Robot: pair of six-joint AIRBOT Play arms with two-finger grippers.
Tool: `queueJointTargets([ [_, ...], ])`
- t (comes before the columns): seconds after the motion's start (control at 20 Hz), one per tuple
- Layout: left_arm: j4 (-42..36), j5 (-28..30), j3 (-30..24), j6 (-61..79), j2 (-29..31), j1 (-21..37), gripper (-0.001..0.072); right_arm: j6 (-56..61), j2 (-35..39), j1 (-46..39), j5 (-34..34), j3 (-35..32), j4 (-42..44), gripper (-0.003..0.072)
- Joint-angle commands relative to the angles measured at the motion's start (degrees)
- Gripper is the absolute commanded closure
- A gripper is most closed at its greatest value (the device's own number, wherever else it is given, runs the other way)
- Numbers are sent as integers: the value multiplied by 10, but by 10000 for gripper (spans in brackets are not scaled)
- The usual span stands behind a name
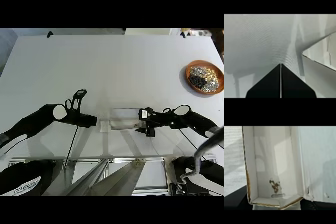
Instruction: Fold the box and place the chain.
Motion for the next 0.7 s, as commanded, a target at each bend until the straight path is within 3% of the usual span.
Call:
queueJointTargets([
  [0.0, -49, 3, 0, 43, -24, -2, 700, 0, 0, 0, 0, 0, 0, 229],
  [0.15, -113, 0, 0, 104, -24, -3, 700, 0, 0, 0, 0, 0, 0, 229],
  [0.65, -149, -8, 0, 134, 5, -16, 699, 0, 0, 0, 0, 0, 0, 229],
])
